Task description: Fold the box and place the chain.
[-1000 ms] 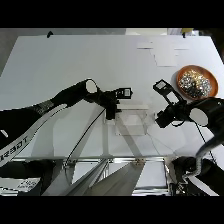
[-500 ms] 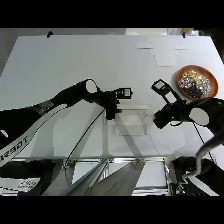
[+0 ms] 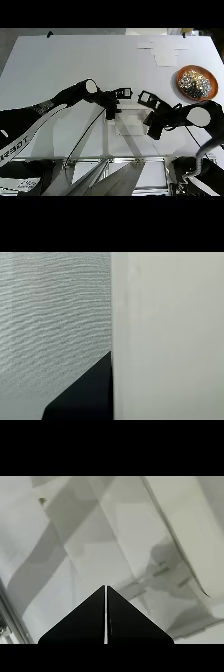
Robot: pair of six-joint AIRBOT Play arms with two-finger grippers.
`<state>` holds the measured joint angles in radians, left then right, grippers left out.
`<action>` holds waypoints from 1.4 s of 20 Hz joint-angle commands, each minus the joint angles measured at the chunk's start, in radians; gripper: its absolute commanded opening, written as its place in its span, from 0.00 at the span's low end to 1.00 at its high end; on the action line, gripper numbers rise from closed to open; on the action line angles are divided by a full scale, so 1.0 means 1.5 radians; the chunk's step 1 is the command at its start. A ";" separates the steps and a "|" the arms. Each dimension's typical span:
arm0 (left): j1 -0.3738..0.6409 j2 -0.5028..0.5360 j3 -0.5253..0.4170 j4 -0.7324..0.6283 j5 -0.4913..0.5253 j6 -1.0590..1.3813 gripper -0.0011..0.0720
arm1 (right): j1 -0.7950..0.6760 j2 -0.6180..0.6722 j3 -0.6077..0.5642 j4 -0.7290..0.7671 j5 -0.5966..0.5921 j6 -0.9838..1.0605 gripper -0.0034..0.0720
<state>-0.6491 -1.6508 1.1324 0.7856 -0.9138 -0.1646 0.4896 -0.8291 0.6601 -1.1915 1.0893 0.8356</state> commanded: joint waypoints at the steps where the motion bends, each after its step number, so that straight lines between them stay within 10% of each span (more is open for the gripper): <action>1: -0.001 0.000 0.000 0.000 0.000 0.000 0.03 | 0.039 -0.012 -0.015 0.037 -0.012 -0.131 0.07; 3: -0.001 0.000 0.000 0.000 0.000 0.000 0.03 | 0.051 -0.015 -0.057 0.052 -0.078 -0.214 0.16; 7: -0.001 0.000 0.000 0.000 0.000 0.000 0.03 | 0.065 -0.015 -0.149 0.043 -0.216 -0.369 0.85; 28: -0.001 0.000 0.000 0.000 0.000 0.000 0.03 | 0.022 0.012 -0.224 -0.025 -0.344 -0.441 0.96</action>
<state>-0.6491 -1.6508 1.1324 0.7864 -0.9123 -0.1673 0.5457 -0.8261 0.3096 -1.2301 0.5579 0.1745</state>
